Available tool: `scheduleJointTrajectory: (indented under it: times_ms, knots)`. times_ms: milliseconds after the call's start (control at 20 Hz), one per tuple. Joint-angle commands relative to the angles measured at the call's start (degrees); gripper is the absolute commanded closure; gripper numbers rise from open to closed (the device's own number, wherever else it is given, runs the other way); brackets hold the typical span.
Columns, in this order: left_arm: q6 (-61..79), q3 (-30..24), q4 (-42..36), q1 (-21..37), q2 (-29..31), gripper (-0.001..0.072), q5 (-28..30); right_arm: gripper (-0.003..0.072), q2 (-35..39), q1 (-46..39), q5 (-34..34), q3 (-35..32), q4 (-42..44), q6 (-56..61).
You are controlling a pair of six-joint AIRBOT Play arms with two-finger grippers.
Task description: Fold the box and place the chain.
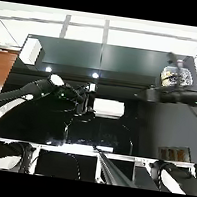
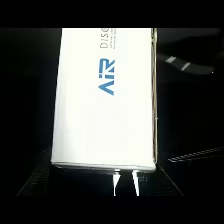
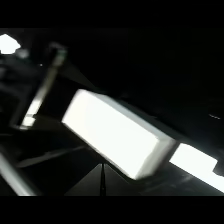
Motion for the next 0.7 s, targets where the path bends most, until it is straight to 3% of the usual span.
scheduleJointTrajectory:
  times_ms: [0, 150, 300, 450, 650]
  knots:
    - [-3.85, 1.11, 2.40, 0.20, 2.16, -0.0011, -0.20, 0.0671, 6.47, -7.91, 5.16, 0.83, -9.16, 2.36]
    - [-6.82, 2.62, 4.35, -0.57, 6.58, -0.0011, -2.89, 0.0671, 8.13, -12.74, 4.94, -0.57, -9.46, 2.34]
    - [-13.81, 7.17, 4.87, -5.97, 6.93, -0.0009, -2.86, 0.0671, 8.11, -13.33, -0.26, -3.08, -8.83, 2.34]
    - [-16.33, 12.07, 5.79, -9.90, 3.06, -0.0007, -1.20, 0.0671, 8.11, -13.35, -2.86, -5.35, -7.50, 2.32]
    - [-25.38, 19.39, 13.33, -11.89, -4.74, -0.0007, -3.65, 0.0671, 8.11, -13.35, -3.06, -6.40, -7.56, 2.16]
